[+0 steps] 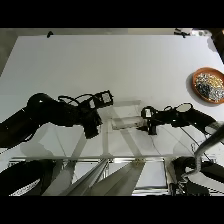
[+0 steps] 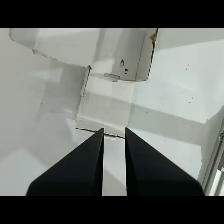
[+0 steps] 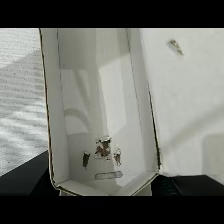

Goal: Fold the box and place the chain.

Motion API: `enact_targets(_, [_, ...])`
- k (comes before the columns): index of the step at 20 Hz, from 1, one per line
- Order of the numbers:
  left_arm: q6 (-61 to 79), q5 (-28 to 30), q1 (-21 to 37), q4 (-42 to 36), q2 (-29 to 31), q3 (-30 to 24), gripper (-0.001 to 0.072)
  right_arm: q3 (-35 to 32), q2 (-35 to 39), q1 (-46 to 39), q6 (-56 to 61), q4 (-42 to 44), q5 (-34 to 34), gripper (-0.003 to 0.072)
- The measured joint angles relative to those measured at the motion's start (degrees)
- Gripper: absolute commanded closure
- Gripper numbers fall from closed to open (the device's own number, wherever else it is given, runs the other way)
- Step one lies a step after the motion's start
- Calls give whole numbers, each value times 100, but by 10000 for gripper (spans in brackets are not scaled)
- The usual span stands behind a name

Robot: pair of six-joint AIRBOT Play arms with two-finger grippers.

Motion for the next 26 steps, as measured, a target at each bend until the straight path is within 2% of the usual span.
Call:
enact_targets(7, [284,-623,42,-234,-61,-680,556,0,0,0,-2,0,0,329])
enact_targets(13, [745,-1366,44,-787,-428,-787,556,0,0,0,-2,0,-2,329])
enact_targets(19, [1067,-1497,46,-916,-1088,-802,556,0,0,0,-2,0,0,329])
enact_targets(23, [1320,-1604,46,-850,-1305,-802,548,0,0,0,-2,0,0,329])
enact_targets(24, [1362,-1637,46,-804,-1329,-802,494,0,0,0,-2,0,0,329])
enact_targets(25, [1401,-1681,46,-769,-1346,-802,381,0,0,0,-2,0,0,329])
enact_targets(26, [1440,-1722,46,-737,-1360,-802,356,0,0,0,-2,0,0,329])
